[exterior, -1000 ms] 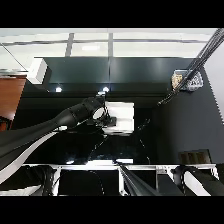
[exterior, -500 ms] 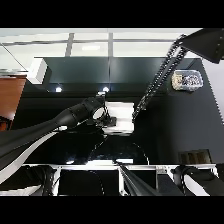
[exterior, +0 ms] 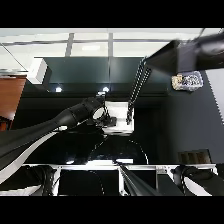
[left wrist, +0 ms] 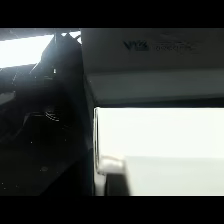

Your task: Fold the box and place the chain.

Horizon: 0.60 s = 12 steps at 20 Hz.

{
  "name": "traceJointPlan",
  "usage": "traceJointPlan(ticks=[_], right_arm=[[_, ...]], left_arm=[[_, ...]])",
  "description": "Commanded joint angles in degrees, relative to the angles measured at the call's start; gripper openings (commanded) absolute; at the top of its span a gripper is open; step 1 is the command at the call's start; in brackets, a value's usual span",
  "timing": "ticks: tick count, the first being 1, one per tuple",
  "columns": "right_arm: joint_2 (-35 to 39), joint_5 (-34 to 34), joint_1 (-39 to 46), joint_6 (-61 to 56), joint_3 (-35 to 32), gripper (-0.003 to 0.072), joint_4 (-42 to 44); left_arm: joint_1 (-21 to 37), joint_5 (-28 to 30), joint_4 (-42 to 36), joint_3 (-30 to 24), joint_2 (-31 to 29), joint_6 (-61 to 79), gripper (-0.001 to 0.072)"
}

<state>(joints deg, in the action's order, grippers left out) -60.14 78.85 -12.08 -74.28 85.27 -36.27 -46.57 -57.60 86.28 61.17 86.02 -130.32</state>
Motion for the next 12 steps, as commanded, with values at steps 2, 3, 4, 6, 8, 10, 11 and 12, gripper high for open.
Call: traceJointPlan(ticks=[2,3,4,6,8,10,11,12], right_arm=[[-0.4,0.1,-2.1,-1.4,-11.0,0.0016,-3.3],[-0.4,-1.9,-2.8,-1.4,-13.9,0.0015,-3.3],[-0.4,-4.5,-3.9,-1.4,-16.7,0.0016,-3.4],[-0.4,-9.0,-5.7,-1.4,-21.8,0.0016,-3.5],[-0.4,-13.2,-7.1,-1.6,-26.6,0.0016,-3.5],[-0.5,-20.3,-8.9,-3.4,-30.6,0.0016,-4.5],[-0.7,-22.7,-10.3,-3.5,-31.9,0.0016,-4.6],[-1.0,-24.0,-11.5,-3.8,-33.1,0.0017,-5.2]], left_arm=[[0.0,0.1,0.0,0.0,0.0,0.0,0.0026],[0.0,0.1,0.0,0.0,0.0,0.0,0.0026],[0.0,0.1,0.0,0.0,0.0,0.0,0.0026],[0.0,0.2,0.0,0.0,0.0,0.0,0.0026],[0.0,0.1,0.0,0.0,0.0,0.0,0.0026],[0.0,0.1,0.0,0.0,0.0,0.0,0.0026],[0.0,0.1,0.0,0.0,0.0,0.0,0.0026],[0.0,0.1,0.0,0.0,0.0,0.0,0.0026]])
